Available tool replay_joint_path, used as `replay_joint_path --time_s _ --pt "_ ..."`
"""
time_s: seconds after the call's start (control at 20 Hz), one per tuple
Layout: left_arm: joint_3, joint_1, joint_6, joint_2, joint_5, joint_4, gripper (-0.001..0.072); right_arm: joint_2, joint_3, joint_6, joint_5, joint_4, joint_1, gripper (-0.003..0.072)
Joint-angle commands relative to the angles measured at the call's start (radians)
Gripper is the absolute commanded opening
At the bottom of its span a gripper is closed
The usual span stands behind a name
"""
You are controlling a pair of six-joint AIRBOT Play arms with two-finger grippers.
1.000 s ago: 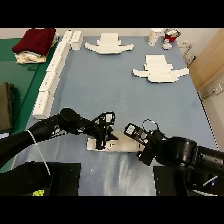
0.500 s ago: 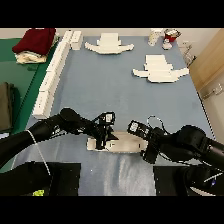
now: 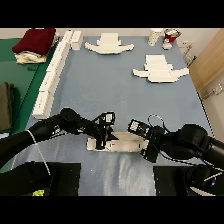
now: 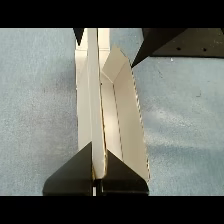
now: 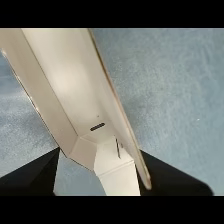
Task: Fold the box.
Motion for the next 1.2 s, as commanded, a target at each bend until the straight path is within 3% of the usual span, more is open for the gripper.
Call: replay_joint_path --time_s 0.0,0.35,0.55,0.75,1.15 --pt "0.000 0.001 0.000 0.001 0.001 0.000 0.0016 -0.002 -0.005 -0.062 0.043 -0.019 -0.008 0.0720" --pt "0.000 0.001 0.000 0.001 0.001 0.000 0.0016 -0.013 -0.053 -0.690 0.069 0.402 -0.303 0.0720" --pt "0.000 0.001 0.000 0.001 0.001 0.000 0.0017 -0.113 -0.053 -0.973 0.011 0.594 -0.441 0.0720" --pt "0.000 0.001 0.000 0.001 0.001 0.000 0.0016 -0.203 -0.052 -1.036 -0.014 0.643 -0.481 0.0720" --pt "0.000 0.001 0.000 0.001 0.001 0.000 0.0016 -0.186 -0.052 -0.919 -0.023 0.584 -0.480 0.0718"
